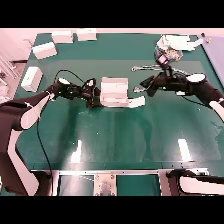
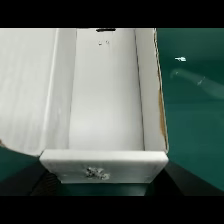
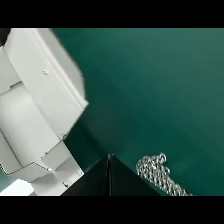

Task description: Fold the box and place the chain.

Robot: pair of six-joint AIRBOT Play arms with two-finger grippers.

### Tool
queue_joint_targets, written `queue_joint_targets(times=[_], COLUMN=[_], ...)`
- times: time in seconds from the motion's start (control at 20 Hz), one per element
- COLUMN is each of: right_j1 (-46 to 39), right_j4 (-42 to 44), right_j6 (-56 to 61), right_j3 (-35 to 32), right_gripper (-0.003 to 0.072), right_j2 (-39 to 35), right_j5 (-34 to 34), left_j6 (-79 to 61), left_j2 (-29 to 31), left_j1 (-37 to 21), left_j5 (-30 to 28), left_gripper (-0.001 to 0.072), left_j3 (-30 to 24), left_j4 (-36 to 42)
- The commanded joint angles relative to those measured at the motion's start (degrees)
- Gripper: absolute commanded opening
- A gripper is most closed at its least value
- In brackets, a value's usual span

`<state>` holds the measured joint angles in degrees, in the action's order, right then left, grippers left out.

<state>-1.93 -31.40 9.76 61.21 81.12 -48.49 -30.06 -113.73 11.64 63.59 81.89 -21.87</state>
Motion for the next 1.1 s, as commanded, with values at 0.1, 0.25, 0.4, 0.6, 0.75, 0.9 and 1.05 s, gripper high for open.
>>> queue_joint_targets(times=[0.1,0.25,0.4,0.6,0.75,0.9,1.05], right_j1=[-8.11,-9.7,-6.97,-1.2,1.84,4.5,6.62], right_j4=[-11.76,-11.67,-8.26,-7.37,-2.67,1.6,1.25], right_j6=[34.29,41.68,42.95,42.95,42.73,40.0,37.83], right_j3=[-2.54,-4.74,-4.83,-4.83,-4.81,-3.02,0.11], right_gripper=[0.0009,0.0009,0.0008,0.0008,0.0009,0.0008,0.0007], right_j2=[-1.55,0.9,5.64,9.11,11.08,11.08,10.82], right_j5=[-0.87,-1.36,-5.51,-5.31,-4.48,-4.59,-6.49], left_j6=[-0.02,-0.02,-0.02,-0.02,-0.02,-0.02,-0.02], left_j2=[0.04,0.04,0.04,0.04,0.04,0.04,0.04], left_j1=[-0.04,-0.04,-0.04,-0.04,-0.04,-0.04,-0.04], left_j5=[-0.04,-0.02,-0.04,-0.04,-0.04,-0.04,-0.04], left_gripper=[0.0468,0.0468,0.0468,0.0468,0.0468,0.0468,0.0468], left_j3=[0.0,0.0,0.0,0.02,0.0,0.0,0.0], left_j4=[-0.02,-0.02,-0.02,-0.02,-0.02,-0.02,-0.02])
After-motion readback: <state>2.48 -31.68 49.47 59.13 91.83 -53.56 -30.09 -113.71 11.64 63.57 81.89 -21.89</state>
